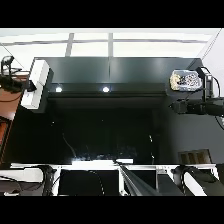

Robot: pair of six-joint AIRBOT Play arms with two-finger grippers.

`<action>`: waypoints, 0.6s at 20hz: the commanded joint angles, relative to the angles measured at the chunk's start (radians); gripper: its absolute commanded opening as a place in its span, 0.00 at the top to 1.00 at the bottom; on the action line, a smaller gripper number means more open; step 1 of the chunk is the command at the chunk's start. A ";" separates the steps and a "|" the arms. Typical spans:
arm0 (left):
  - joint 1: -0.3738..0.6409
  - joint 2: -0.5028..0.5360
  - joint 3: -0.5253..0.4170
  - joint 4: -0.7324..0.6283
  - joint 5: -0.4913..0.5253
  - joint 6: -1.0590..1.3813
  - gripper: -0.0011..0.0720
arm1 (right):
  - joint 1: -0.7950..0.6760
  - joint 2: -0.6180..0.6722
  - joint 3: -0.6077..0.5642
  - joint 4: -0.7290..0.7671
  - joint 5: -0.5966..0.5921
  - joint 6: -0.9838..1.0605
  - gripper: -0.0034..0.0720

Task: Fold the box and place the chain.

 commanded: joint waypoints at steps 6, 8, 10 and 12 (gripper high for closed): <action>-0.098 0.043 0.483 -0.020 -0.499 -0.199 0.95 | 0.026 0.000 0.013 0.037 -0.007 -0.009 0.94; -0.153 0.125 0.453 -0.101 -0.462 -0.220 0.95 | 0.050 0.000 0.017 0.038 -0.018 -0.053 0.94; -0.237 0.252 0.338 -0.100 -0.341 -0.213 0.95 | 0.053 0.000 0.017 0.017 -0.066 -0.093 0.94; -0.328 0.432 0.112 -0.101 -0.137 -0.206 0.95 | 0.053 0.000 0.017 -0.023 -0.126 -0.092 0.94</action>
